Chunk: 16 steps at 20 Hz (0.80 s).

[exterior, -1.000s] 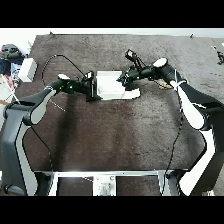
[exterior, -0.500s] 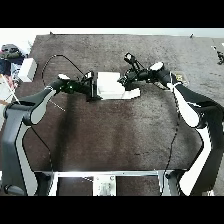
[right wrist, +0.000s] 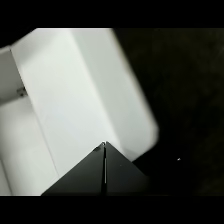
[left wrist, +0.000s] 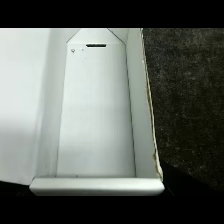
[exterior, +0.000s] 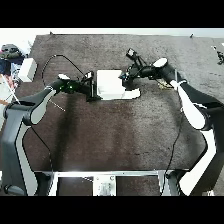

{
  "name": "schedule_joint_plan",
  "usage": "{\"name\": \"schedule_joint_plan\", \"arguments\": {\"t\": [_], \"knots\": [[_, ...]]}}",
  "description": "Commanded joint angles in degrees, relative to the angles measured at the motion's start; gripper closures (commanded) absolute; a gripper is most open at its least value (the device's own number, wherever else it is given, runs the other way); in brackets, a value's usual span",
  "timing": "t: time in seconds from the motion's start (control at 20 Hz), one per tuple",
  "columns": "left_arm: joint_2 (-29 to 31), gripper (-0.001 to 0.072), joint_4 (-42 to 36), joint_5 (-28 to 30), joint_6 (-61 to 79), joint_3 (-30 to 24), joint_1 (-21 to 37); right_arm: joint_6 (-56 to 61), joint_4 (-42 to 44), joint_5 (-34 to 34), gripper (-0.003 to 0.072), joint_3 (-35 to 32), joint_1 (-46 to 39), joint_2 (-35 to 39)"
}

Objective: Fold the box and place the chain.

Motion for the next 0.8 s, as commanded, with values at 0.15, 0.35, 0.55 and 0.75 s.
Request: {"name": "schedule_joint_plan", "arguments": {"t": [0.15, 0.35, 0.55, 0.75], "knots": [[0.0, 0.0424, 0.0, 0.1, 0.0, 0.0, 0.0, 0.3, -12.3, 17.4, 0.0374, -0.1, -2.8, 5.9], [0.0, 0.0424, 0.0, 0.0, 0.0, 0.0, 0.0, -1.5, -20.0, 17.4, 0.0152, -1.4, -2.5, 2.0], [0.0, 0.0424, 0.0, 0.0, 0.0, 0.0, 0.0, -4.3, -19.9, 15.1, 0.0151, -1.4, -2.4, -1.8], [0.0, 0.0424, 0.0, 0.0, 0.0, 0.0, 0.0, -6.4, -19.5, 13.4, 0.0152, -1.4, -1.4, -2.2]]}}
